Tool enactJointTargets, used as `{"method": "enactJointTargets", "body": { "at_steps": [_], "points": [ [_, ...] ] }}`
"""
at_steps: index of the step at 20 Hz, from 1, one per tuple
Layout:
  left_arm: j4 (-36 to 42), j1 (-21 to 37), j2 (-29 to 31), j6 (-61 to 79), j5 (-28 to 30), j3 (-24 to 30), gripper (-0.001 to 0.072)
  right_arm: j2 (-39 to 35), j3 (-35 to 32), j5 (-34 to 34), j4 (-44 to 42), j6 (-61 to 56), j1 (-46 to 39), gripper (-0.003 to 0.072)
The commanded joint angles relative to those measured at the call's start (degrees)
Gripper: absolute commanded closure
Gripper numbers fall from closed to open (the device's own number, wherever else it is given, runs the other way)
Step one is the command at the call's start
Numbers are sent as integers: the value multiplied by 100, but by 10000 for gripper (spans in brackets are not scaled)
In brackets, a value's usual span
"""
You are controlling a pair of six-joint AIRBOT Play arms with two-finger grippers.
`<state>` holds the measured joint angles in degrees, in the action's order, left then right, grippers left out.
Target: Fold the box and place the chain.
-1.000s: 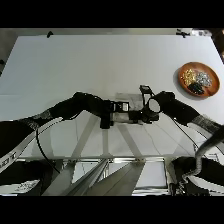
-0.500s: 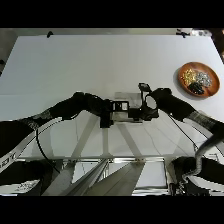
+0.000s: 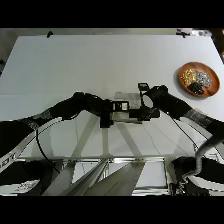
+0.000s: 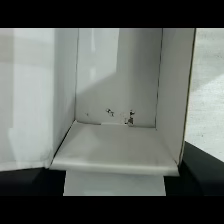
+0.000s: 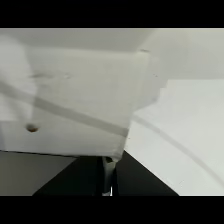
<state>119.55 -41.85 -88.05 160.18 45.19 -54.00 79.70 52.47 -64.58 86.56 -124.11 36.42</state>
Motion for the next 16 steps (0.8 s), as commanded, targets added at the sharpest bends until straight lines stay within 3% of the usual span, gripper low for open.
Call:
{"method": "enactJointTargets", "body": {
  "at_steps": [1, 2, 3, 4, 5, 8, 10, 12, 15, 16],
  "points": [
    [0, -4, 0, 9, 2, -4, 357, 39, 4, -96, 83, -22, 155, 674],
    [-2, -4, 0, 9, 4, -4, 357, 39, 4, -72, 83, -17, 184, 671],
    [0, -4, 2, 9, 2, -4, 357, 39, 4, -28, 83, -17, 219, 591],
    [0, -4, 2, 9, 2, -4, 357, 39, 4, 35, 66, -20, 234, 452],
    [-2, -4, 2, 9, 2, -4, 357, 39, 4, 118, 68, -20, 254, 422],
    [0, -4, 0, 9, 2, -4, 357, 59, 4, 238, 74, -63, 260, 430],
    [-2, -4, 0, 9, 2, -4, 357, 101, 4, 238, 109, -63, 260, 499],
    [0, -4, 0, 9, 2, -4, 357, 260, 4, 120, 114, -210, 262, 501],
    [0, -4, 0, 9, 2, -4, 357, 407, 4, 81, 136, -306, 280, 664],
    [0, -4, 0, 9, 4, -4, 357, 400, 4, 96, 151, -356, 278, 674]
  ]
}}
